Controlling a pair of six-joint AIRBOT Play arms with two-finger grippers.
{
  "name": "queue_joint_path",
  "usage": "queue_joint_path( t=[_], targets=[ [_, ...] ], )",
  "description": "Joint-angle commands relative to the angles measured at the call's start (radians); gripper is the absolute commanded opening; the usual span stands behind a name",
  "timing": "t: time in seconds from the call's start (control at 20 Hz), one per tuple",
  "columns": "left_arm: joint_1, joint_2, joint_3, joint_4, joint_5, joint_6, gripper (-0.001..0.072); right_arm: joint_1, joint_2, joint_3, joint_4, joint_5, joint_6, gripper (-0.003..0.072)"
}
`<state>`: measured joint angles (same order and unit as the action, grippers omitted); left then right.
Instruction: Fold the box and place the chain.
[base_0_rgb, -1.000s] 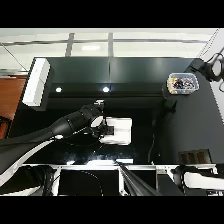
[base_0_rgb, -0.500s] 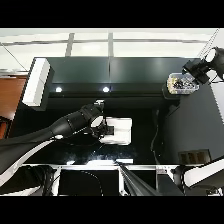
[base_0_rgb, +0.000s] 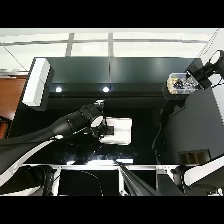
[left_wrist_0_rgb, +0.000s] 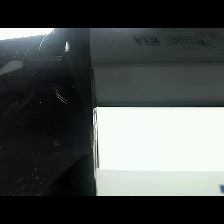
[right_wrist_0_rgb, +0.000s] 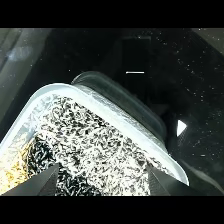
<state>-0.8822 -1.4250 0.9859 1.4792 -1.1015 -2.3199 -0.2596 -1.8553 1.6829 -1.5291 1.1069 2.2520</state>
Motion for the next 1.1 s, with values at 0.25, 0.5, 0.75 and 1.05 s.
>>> queue_joint_path(
  t=[0.25, 0.5, 0.75, 1.05],
  targets=[
    [0.001, 0.000, 0.000, 0.001, 0.001, 0.000, 0.0027, -0.002, -0.038, 0.001, 0.011, -0.068, 0.003, 0.0627],
    [0.001, 0.000, 0.000, 0.001, 0.001, 0.000, 0.0027, -0.002, -0.044, 0.001, 0.011, -0.072, -0.001, 0.0627],
    [0.001, 0.000, 0.000, 0.000, 0.000, 0.000, 0.0027, -0.002, -0.055, 0.001, 0.021, -0.071, -0.025, 0.0360],
    [0.001, 0.000, 0.000, 0.000, 0.000, 0.000, 0.0027, -0.005, -0.034, 0.017, 0.033, -0.026, -0.109, 0.0008]
  ],
)
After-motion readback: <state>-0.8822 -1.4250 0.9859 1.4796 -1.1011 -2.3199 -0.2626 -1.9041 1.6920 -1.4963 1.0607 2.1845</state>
